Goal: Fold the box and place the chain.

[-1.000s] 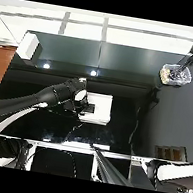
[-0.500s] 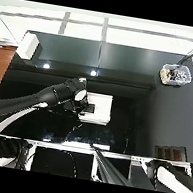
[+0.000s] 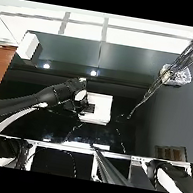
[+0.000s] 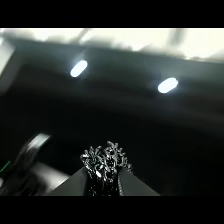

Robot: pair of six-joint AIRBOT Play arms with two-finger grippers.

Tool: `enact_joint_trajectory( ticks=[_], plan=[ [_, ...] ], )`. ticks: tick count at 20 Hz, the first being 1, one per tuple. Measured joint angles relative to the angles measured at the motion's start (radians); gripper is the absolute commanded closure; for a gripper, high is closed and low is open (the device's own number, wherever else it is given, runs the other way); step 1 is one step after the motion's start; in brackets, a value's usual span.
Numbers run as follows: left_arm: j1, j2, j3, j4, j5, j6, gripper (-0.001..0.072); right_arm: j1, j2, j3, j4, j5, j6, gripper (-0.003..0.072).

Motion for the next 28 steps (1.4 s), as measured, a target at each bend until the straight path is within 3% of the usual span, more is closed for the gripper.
enact_joint_trajectory(
  ticks=[7, 20, 28],
  plan=[
    [0.000, 0.000, 0.000, 0.000, 0.000, 0.000, 0.0681, 0.185, 0.005, -0.024, 0.098, 0.066, -0.029, 0.0672],
    [0.000, 0.000, 0.000, 0.000, -0.002, 0.000, 0.0681, 0.348, -0.050, -0.027, 0.209, -0.162, -0.034, 0.0672],
    [0.000, 0.000, 0.000, 0.000, -0.001, 0.000, 0.0681, 0.398, -0.102, -0.042, 0.212, -0.145, -0.033, 0.0672]
  ],
)
